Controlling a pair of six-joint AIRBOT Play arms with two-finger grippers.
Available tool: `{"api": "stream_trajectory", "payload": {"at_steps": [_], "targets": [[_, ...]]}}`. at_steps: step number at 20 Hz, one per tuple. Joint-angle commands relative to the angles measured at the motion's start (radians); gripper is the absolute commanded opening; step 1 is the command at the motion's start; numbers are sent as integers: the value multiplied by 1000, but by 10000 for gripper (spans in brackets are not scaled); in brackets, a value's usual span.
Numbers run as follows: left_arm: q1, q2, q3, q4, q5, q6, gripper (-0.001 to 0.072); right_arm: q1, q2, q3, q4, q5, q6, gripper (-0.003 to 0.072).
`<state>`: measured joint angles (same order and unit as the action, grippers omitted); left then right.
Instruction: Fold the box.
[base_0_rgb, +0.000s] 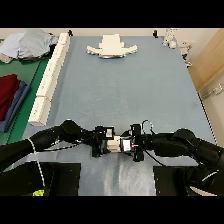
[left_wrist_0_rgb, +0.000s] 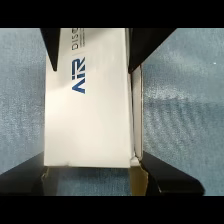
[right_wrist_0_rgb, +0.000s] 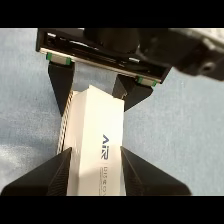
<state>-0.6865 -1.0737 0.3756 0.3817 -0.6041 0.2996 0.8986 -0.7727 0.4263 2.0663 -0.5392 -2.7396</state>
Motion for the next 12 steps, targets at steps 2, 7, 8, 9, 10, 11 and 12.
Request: {"api": "stream_trajectory", "payload": {"at_steps": [2, 7, 8, 9, 10, 11, 12], "targets": [[0, 0, 0, -1, 2, -1, 407, 1, 20, 0, 38, 0, 1, 479], [0, 0, 0, -1, 2, -1, 407, 1, 26, 0, 44, -3, 1, 604], [0, 0, 0, -1, 2, -1, 407, 1, 26, 0, 46, -3, 1, 604], [0, 0, 0, -1, 2, -1, 407, 1, 29, 0, 53, -3, 1, 603], [0, 0, 0, -1, 2, -1, 407, 1, 39, 1, 63, -3, 1, 603], [0, 0, 0, -1, 2, -1, 408, 1, 55, 1, 78, -3, 1, 603], [0, 0, 0, -1, 2, -1, 407, 1, 78, 1, 100, -3, 2, 603]]}}
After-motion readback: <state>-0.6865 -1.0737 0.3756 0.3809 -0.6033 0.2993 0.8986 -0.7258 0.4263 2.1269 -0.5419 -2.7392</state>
